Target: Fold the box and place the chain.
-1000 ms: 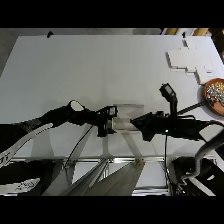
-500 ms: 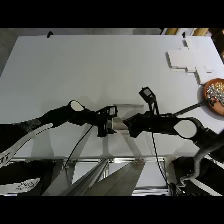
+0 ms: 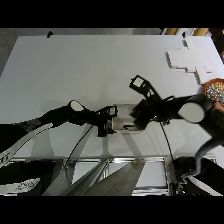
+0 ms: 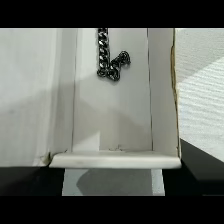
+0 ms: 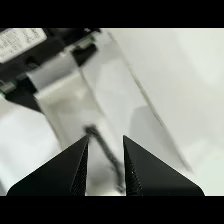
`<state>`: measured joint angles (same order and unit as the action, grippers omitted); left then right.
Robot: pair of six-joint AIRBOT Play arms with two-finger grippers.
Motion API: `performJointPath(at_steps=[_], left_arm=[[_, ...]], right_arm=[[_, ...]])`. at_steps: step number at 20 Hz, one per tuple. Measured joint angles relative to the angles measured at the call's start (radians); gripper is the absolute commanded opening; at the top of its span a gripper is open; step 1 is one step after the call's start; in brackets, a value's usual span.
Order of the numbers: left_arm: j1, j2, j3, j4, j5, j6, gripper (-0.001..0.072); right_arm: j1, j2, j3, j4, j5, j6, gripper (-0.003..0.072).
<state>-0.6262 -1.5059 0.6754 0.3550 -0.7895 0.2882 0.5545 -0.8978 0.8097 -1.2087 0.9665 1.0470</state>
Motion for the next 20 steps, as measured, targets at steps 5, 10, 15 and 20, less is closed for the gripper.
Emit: performJointPath(at_steps=[5, 10, 15, 20], left_arm=[[0.0, 0.0, 0.0, 0.0, 0.0, 0.0, 0.0205], [0.0, 0.0, 0.0, 0.0, 0.0, 0.0, 0.0205], [0.0, 0.0, 0.0, 0.0, 0.0, 0.0, 0.0205], [0.0, 0.0, 0.0, 0.0, 0.0, 0.0, 0.0205]], right_arm=[[-0.246, 0.029, 0.06, -0.098, 0.198, -0.442, 0.0239], [-0.375, 0.01, -0.048, -0.061, 0.203, -0.723, 0.0285], [-0.369, -0.006, -0.239, 0.026, 0.079, -0.999, 0.04], [-0.359, -0.072, -0.319, 0.127, -0.014, -1.121, 0.0398]])
